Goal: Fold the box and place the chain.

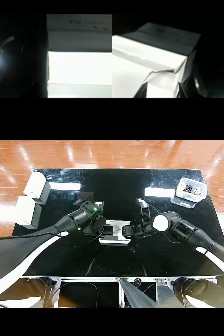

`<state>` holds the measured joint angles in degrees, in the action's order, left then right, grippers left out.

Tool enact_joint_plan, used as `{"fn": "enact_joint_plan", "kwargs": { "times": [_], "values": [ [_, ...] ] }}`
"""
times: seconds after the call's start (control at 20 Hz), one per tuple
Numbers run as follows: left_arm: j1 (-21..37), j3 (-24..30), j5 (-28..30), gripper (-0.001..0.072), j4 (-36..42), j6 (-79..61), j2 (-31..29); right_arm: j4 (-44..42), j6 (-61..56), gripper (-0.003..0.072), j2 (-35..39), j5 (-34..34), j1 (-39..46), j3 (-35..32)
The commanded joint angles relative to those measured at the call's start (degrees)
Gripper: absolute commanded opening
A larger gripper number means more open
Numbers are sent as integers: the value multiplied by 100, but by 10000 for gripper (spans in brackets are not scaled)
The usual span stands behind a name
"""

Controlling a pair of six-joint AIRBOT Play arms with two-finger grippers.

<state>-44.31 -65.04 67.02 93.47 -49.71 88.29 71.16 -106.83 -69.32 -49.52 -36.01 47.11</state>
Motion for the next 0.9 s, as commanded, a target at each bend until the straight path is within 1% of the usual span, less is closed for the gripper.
{"fn": "enact_joint_plan", "kwargs": {
  "times": [0.0,0.15,0.4,0.6,0.65,0.85],
  "values": [
    [-4,-7,-22,21,0,2,-4,833,-870,507,-15,256,-415,83],
    [-4,-7,-17,21,2,2,-4,1268,-1388,506,-151,144,-568,83],
    [-4,-7,-20,21,0,2,-4,1357,-1558,487,-361,212,-634,131],
    [-4,-7,-17,21,2,2,-4,1478,-1561,482,-728,116,-704,507],
    [-4,-7,-15,21,2,2,-4,1506,-1539,341,-824,35,-734,616],
    [-4,-7,2,22,0,2,-4,1668,-1537,318,-981,-223,-782,765]
  ]
}}
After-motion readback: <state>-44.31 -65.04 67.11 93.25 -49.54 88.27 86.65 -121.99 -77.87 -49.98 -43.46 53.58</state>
